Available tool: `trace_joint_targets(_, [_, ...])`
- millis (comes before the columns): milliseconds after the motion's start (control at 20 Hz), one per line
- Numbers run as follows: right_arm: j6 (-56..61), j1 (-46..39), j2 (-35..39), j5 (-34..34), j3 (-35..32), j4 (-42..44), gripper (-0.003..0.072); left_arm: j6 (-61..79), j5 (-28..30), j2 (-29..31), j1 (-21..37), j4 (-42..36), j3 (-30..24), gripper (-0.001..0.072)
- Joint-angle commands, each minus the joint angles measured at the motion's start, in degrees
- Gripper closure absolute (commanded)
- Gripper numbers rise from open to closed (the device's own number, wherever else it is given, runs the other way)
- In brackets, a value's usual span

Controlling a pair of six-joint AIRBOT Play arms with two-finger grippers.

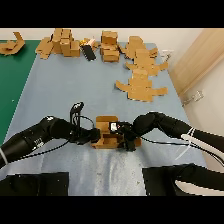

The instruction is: Fold the box.

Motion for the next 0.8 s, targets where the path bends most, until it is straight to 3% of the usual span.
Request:
trace_joint_targets(0, [0.00, 0.02, 0.07, 0.00, 0.07, 0.00, 0.0275, -5.95, -4.48, -5.46, -3.13, 8.57, 5.86, 0.0279])
trace_joint_targets(150, [-0.02, 0.02, 0.07, 0.00, 0.07, 0.00, 0.0275, -13.77, -8.94, -8.59, -5.49, 16.06, 9.68, 0.0279])
trace_joint_targets(250, [0.00, 0.02, 0.07, 0.02, 0.07, 0.02, 0.0275, -18.05, -8.94, -8.92, -6.34, 17.88, 10.62, 0.0279])
trace_joint_targets(750, [0.00, 0.02, 0.07, 0.02, 0.07, 0.00, 0.0275, -23.74, -8.83, -12.33, -9.88, 18.03, 12.20, 0.0280])
